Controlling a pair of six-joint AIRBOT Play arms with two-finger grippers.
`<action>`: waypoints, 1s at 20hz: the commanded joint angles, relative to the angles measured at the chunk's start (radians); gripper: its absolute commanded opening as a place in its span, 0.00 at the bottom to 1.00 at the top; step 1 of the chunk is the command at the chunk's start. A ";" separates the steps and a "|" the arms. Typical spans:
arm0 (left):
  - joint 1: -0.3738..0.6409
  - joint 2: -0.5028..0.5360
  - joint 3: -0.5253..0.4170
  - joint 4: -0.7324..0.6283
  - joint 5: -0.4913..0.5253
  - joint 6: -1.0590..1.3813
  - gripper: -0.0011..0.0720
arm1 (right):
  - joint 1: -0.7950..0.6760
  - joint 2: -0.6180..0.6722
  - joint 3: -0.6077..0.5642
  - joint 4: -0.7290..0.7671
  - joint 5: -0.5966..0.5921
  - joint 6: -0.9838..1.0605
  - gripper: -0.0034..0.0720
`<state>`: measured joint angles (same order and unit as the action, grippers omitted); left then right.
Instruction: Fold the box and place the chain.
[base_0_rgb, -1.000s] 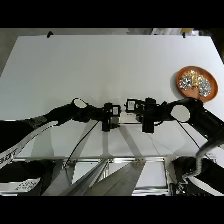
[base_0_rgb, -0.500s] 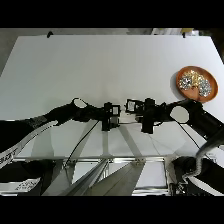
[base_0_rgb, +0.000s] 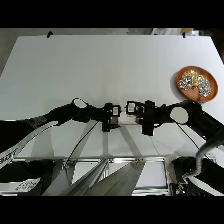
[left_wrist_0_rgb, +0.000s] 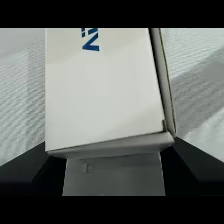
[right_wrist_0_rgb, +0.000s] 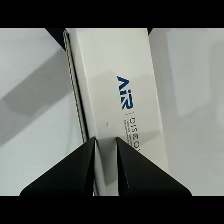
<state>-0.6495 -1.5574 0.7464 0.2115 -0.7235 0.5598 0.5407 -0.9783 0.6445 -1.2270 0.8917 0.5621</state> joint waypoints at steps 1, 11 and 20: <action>0.000 0.001 0.000 -0.002 0.008 -0.003 0.16 | 0.000 0.000 -0.002 0.013 0.043 -0.003 0.37; 0.000 0.000 0.000 -0.002 0.008 -0.003 0.16 | 0.000 0.046 -0.001 0.081 0.029 -0.003 0.38; 0.000 0.000 0.000 -0.002 0.008 -0.003 0.16 | -0.001 0.057 -0.002 0.122 -0.057 0.017 0.07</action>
<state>-0.6502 -1.5574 0.7460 0.2092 -0.7147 0.5568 0.5404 -0.9161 0.6422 -1.1278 0.8764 0.5682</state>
